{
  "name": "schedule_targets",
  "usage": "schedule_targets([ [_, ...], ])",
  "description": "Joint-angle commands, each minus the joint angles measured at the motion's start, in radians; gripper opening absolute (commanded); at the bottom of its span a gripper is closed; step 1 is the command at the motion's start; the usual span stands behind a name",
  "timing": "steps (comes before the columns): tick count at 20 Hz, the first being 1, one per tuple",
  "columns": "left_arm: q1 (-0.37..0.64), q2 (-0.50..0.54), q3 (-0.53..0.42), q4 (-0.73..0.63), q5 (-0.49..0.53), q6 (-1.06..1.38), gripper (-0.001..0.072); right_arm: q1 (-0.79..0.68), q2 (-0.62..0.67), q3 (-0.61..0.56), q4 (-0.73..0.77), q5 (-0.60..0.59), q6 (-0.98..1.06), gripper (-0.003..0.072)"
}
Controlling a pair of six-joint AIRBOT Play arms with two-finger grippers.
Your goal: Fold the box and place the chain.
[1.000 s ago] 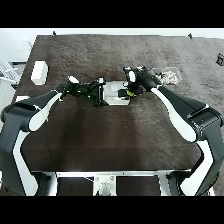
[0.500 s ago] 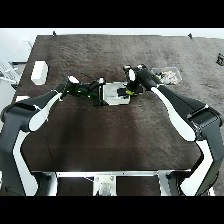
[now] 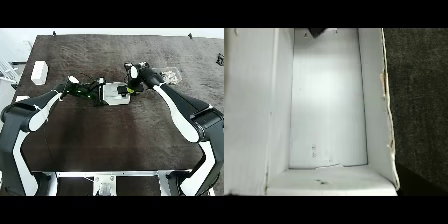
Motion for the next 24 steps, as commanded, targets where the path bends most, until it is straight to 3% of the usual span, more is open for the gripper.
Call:
schedule_targets([
  [1, 0.001, 0.000, 0.000, 0.000, 0.001, -0.001, 0.0527, 0.000, 0.061, 0.005, 0.010, 0.000, -0.052, 0.0511],
  [5, 0.001, 0.000, 0.000, 0.000, 0.000, -0.001, 0.0527, -0.035, 0.173, 0.005, 0.002, 0.000, -0.168, 0.0511],
  [9, 0.001, 0.000, 0.000, 0.000, 0.001, -0.001, 0.0527, -0.188, 0.213, 0.004, -0.017, -0.016, -0.245, 0.0507],
  [13, 0.001, 0.000, 0.000, 0.000, 0.001, -0.001, 0.0527, -0.361, 0.160, 0.005, 0.010, -0.154, -0.336, 0.0493],
  [16, 0.001, 0.000, 0.000, 0.000, 0.001, -0.001, 0.0527, -0.455, 0.093, 0.005, 0.114, -0.218, -0.411, 0.0493],
  [21, 0.001, 0.000, 0.000, 0.000, 0.001, -0.001, 0.0527, -0.509, -0.006, 0.005, 0.154, -0.275, -0.451, 0.0465],
  [24, 0.001, 0.000, 0.000, 0.000, 0.001, -0.001, 0.0527, -0.513, -0.035, 0.005, 0.157, -0.328, -0.451, 0.0408],
])
